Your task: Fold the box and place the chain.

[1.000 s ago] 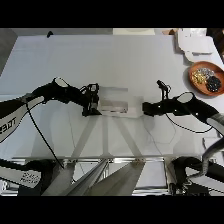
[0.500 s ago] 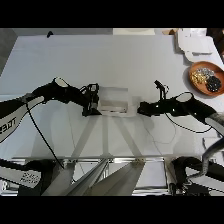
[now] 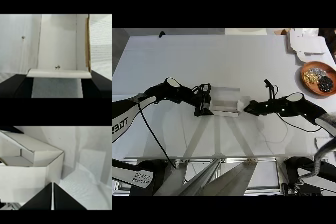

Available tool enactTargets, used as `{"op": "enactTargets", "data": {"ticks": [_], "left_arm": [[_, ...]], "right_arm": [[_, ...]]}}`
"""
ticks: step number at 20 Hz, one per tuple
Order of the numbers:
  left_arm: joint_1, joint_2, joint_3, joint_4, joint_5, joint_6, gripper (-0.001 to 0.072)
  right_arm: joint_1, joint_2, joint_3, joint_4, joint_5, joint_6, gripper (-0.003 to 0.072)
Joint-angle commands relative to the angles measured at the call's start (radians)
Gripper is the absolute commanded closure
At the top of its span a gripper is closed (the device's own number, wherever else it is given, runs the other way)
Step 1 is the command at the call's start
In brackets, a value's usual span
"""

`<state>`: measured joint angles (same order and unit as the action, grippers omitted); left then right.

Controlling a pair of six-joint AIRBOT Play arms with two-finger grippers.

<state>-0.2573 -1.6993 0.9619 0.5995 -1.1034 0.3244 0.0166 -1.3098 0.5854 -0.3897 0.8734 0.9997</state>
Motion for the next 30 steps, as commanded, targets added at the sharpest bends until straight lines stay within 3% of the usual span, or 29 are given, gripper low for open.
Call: {"op": "enactTargets", "data": {"ticks": [1,4,6,10,19,25,30], "left_arm": [[0.000,0.001,0.000,0.000,0.000,0.000,0.0448],[0.000,0.001,0.000,0.000,0.000,0.000,0.0448],[0.000,0.001,0.000,0.000,0.000,0.000,0.0448],[0.000,0.001,0.000,0.000,0.000,0.000,0.0448],[0.000,0.001,0.000,0.000,0.000,0.000,0.0448],[0.000,0.001,0.000,0.000,0.000,0.000,0.0448],[0.000,0.001,0.000,0.000,0.000,0.000,0.0448]], "right_arm": [[0.019,0.002,0.000,0.017,-0.015,0.042,0.0493],[0.020,0.019,0.000,0.017,-0.026,0.050,0.0484],[0.020,0.038,0.000,0.020,-0.029,0.050,0.0362],[0.030,0.051,0.000,0.021,-0.061,0.050,0.0343],[0.154,0.051,0.000,0.014,-0.250,0.051,0.0322],[0.213,0.051,0.000,-0.134,-0.365,0.169,0.0323],[0.215,0.053,0.005,-0.137,-0.373,0.182,0.0323]]}}
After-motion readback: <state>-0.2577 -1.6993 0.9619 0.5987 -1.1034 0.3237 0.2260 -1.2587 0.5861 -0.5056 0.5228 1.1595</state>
